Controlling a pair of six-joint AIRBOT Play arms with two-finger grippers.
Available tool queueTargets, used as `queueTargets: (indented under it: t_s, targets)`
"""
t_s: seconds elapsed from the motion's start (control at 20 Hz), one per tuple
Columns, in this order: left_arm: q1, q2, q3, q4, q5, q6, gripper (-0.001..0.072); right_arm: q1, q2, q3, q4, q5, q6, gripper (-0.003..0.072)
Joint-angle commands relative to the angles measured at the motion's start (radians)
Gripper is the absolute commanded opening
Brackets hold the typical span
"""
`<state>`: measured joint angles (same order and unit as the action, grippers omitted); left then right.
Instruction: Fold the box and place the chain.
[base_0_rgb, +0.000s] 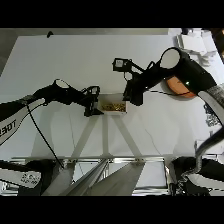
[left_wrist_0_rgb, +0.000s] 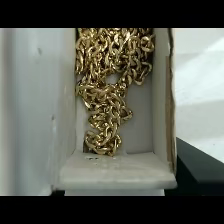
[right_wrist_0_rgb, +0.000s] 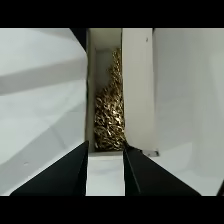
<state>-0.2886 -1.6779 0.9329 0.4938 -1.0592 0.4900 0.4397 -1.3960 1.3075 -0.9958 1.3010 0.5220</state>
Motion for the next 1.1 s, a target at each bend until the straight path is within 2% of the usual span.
queueTargets:
  t_s: [0.0,0.3,0.45,0.7,0.75,0.8,0.95,1.05]
  targets:
    - [0.0,0.0,0.0,0.0,0.001,0.0,0.0318,0.002,-0.002,0.051,-0.001,0.099,0.076,0.0238]
    - [0.0,0.0,0.0,0.0,0.001,0.0,0.0318,0.002,-0.002,0.072,0.012,0.343,0.238,0.0234]
    - [0.0,0.0,0.0,0.0,0.001,0.0,0.0318,0.0,-0.004,0.084,0.043,0.25,0.24,0.0234]
    - [0.0,0.0,0.0,0.0,0.001,0.0,0.0318,-0.065,-0.106,0.167,0.171,-0.1,0.297,0.024]
    - [0.0,0.0,0.0,0.0,0.001,0.0,0.0318,-0.069,-0.146,0.187,0.179,-0.119,0.316,0.0257]
    - [0.0,0.0,0.0,0.0,0.001,0.0,0.0318,-0.069,-0.189,0.201,0.186,-0.108,0.317,0.0304]
    - [0.0,0.0,0.0,0.0,0.001,0.0,0.0318,-0.069,-0.298,0.206,0.249,-0.071,0.313,0.0329]
    - [0.0,0.0,0.0,0.0,0.001,0.0,0.0318,-0.069,-0.355,0.206,0.292,0.001,0.278,0.0329]
